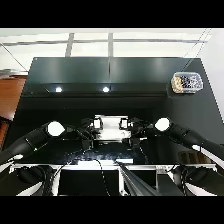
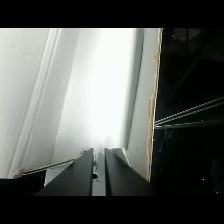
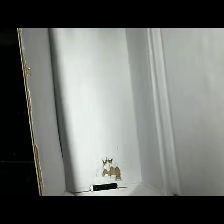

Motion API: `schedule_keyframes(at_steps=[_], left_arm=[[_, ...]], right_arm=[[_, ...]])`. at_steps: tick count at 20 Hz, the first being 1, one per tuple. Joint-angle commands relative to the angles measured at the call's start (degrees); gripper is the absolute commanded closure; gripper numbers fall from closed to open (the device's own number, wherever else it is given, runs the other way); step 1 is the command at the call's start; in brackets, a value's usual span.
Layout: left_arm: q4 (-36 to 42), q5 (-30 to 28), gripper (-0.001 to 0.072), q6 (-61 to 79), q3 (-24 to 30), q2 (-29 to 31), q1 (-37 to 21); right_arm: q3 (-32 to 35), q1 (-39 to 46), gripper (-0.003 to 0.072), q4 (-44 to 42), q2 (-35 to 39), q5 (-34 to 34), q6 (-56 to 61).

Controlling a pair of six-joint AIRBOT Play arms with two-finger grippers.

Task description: Fold the box and place the chain.

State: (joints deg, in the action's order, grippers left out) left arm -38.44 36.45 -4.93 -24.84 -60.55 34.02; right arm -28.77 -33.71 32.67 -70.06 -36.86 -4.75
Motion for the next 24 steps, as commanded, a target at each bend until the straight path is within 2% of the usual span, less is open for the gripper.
schedule_keyframes(at_steps=[1,2,4,5,6,8,9,10,11,14,17,20,22,24], left_arm=[[-1.6,0.3,0.0523,0.0,0.0,-0.1,0.2],[-1.8,0.5,0.0523,0.0,0.0,-0.1,0.2],[-1.8,0.6,0.0475,0.0,0.0,-0.1,0.2],[-1.8,1.0,0.0530,0.0,0.0,-0.1,0.2],[-1.8,1.4,0.0622,0.0,0.0,-0.1,0.2],[-1.7,1.4,0.0456,0.0,0.0,-0.1,0.2],[-1.8,1.4,0.0503,0.0,0.0,-0.1,0.1],[-1.8,1.4,0.0632,0.0,-0.1,0.0,0.1],[-2.5,1.4,0.0679,0.0,-0.3,0.4,0.1],[-7.6,1.6,0.0684,-8.9,-1.1,5.0,0.1],[-18.6,3.4,0.0684,-20.1,-1.1,12.7,-0.3],[-24.6,6.9,0.0684,-31.8,-1.1,20.0,-4.6],[-24.9,9.6,0.0683,-44.9,-0.9,23.9,-11.1],[-25.5,13.1,0.0681,-59.5,-0.4,25.2,-18.9]], right_arm=[[0.0,0.0,0.0215,0.0,0.0,0.0,0.0],[0.0,0.0,0.0215,0.0,0.0,0.0,0.0],[0.0,0.0,0.0215,0.0,0.0,0.0,0.0],[0.0,0.0,0.0215,0.0,0.0,0.0,0.0],[0.0,0.0,0.0215,0.0,0.0,0.0,0.0],[0.0,0.0,0.0215,0.0,0.0,0.0,0.0],[0.0,0.0,0.0215,0.0,0.0,0.0,0.0],[0.0,0.0,0.0215,0.0,0.0,0.0,0.0],[0.0,0.0,0.0215,0.0,0.0,0.0,0.0],[0.0,0.0,0.0215,0.0,0.0,0.0,0.0],[0.0,0.0,0.0215,0.0,0.0,0.0,0.0],[0.0,0.0,0.0215,0.0,0.0,0.0,0.0],[0.0,0.0,0.0215,0.0,0.0,0.0,0.0],[0.0,0.0,0.0215,0.0,0.0,0.0,0.0]])
